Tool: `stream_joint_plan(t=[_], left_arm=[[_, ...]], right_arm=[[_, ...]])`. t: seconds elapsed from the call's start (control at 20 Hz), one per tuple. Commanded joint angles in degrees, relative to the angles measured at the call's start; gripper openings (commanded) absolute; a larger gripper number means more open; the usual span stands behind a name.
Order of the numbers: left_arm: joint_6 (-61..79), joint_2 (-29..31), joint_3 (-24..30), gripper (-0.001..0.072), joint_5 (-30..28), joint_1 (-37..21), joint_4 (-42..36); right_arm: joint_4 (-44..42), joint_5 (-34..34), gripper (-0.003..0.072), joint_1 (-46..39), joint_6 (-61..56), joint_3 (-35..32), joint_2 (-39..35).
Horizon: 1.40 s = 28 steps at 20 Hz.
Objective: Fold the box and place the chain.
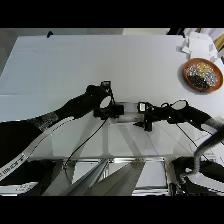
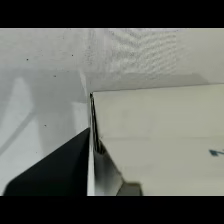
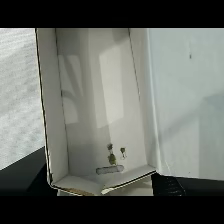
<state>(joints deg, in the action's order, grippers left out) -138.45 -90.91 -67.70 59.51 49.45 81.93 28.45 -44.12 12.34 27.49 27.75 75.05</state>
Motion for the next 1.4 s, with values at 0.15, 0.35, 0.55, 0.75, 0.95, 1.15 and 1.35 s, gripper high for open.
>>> stream_joint_plan(t=[0.15,0.35,0.55,0.75,0.95,1.15,1.35], left_arm=[[-5.6,-1.8,0.0,0.0190,1.8,1.1,0.3],[-5.6,-1.8,0.0,0.0210,3.3,1.1,1.1],[-5.5,-1.8,-0.1,0.0197,3.7,1.1,0.9],[-5.4,-1.8,-0.1,0.0003,5.6,1.0,0.1],[-5.4,-1.8,-0.1,0.0011,5.5,1.1,0.0],[-5.4,-1.8,-0.1,0.0209,5.5,1.1,0.2],[-3.8,-1.8,-0.1,0.0203,5.5,1.1,0.4]], right_arm=[[0.0,0.0,0.0401,0.0,0.0,0.0,0.0],[0.0,0.0,0.0401,0.0,0.0,0.0,0.0],[0.0,0.0,0.0401,0.0,0.0,0.0,0.0],[0.0,0.0,0.0401,0.0,0.0,0.0,0.0],[0.0,0.0,0.0401,0.0,0.0,0.0,0.0],[0.0,0.0,0.0401,0.0,0.0,0.0,0.0],[0.0,0.0,0.0401,0.0,0.0,0.0,0.0]])
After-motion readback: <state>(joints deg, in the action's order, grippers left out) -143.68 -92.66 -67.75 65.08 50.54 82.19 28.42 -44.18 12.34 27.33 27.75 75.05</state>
